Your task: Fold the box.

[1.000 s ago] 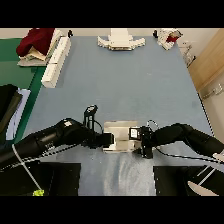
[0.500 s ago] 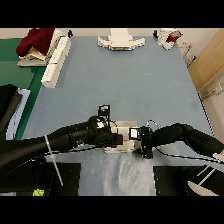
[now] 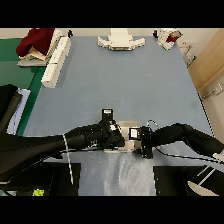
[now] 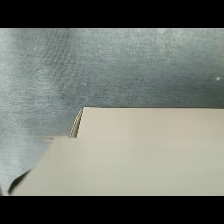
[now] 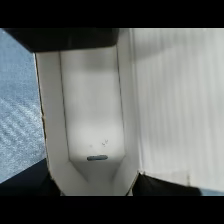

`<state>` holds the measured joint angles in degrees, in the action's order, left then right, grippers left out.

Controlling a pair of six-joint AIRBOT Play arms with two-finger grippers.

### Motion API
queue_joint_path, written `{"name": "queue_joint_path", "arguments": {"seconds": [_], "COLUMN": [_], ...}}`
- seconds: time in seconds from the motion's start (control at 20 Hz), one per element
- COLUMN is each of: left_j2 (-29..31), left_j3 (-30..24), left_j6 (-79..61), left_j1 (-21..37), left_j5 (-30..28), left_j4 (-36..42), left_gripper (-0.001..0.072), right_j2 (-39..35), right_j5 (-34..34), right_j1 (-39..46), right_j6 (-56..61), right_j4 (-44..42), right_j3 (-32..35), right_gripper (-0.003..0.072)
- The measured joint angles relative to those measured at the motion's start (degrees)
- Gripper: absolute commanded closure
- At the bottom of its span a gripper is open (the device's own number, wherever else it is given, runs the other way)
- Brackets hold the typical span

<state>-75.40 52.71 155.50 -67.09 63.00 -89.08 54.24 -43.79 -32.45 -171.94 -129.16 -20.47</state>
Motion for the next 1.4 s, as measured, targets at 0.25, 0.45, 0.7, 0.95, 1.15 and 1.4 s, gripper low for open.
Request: {"name": "queue_joint_path", "arguments": {"seconds": [0.25,0.45,0.7,0.95,1.15,1.4], "left_j2": [-0.9,-1.0,-1.1,-1.1,-1.1,-1.1], "left_j3": [0.8,1.3,1.6,1.7,1.6,1.6], "left_j6": [1.3,1.3,1.4,1.2,1.1,1.4], "left_j1": [-0.1,0.0,0.0,-0.1,-0.1,-0.1], "left_j5": [0.5,1.7,1.4,-0.9,0.1,2.0], "left_j4": [-0.3,-0.9,-1.1,-0.8,-1.0,-2.2], "left_gripper": [0.0621,0.0695,0.0693,0.0222,0.0222,0.0695], "right_j2": [0.0,0.0,0.0,0.0,0.0,0.0], "right_j5": [0.0,-0.1,-0.1,0.2,0.2,0.0], "right_j1": [0.0,0.0,0.0,0.0,0.0,0.0], "right_j6": [0.0,0.3,0.2,-0.2,-0.2,0.0], "right_j4": [0.0,0.1,0.1,-0.1,-0.1,0.0], "right_j3": [0.0,0.0,0.0,0.0,0.0,0.0], "right_gripper": [0.0157,0.0157,0.0157,0.0157,0.0157,0.0157]}}
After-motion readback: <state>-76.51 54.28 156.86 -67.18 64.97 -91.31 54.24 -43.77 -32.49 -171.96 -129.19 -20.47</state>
